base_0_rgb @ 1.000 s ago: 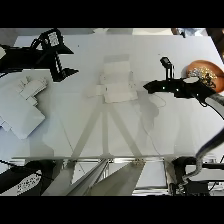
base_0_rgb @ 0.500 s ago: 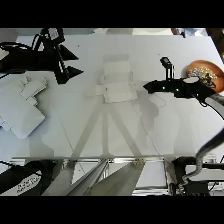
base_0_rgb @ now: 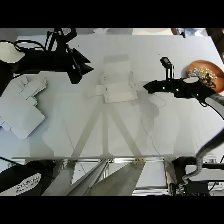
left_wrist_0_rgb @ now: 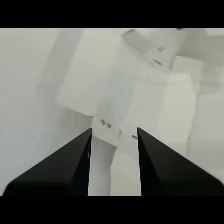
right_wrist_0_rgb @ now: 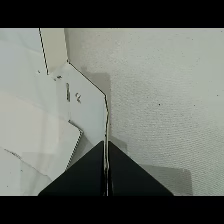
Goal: Fold the box and place the chain.
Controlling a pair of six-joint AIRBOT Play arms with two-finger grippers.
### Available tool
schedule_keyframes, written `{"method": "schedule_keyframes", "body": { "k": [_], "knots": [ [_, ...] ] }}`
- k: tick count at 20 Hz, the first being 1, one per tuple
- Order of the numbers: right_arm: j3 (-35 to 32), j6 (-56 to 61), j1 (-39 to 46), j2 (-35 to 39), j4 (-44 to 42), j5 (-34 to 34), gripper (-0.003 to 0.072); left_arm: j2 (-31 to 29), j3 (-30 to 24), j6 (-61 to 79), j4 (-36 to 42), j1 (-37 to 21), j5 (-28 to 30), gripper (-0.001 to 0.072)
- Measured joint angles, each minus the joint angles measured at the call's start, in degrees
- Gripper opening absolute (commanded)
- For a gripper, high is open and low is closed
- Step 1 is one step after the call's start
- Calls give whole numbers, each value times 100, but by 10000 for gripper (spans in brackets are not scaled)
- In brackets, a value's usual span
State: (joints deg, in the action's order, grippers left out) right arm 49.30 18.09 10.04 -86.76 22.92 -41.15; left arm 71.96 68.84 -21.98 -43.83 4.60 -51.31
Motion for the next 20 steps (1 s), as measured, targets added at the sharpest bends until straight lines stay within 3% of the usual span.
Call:
{"method": "schedule_keyframes", "body": {
  "k": [3, 5, 12, 20],
  "knots": [
    [0, 0, 0, 0, 0, 2, 15, 640, 269, -1025, -35, -39, 374, 372],
    [0, 0, 0, 0, 0, 2, 15, 1224, 654, -1545, -72, -52, 339, 476],
    [0, 0, 0, 0, -2, 2, 15, 3008, 2100, -2382, -11, -96, 105, 478],
    [-2, 0, 0, 0, -2, 2, 15, 3899, 2562, -2868, 15, -129, 46, 478]
  ]
}}
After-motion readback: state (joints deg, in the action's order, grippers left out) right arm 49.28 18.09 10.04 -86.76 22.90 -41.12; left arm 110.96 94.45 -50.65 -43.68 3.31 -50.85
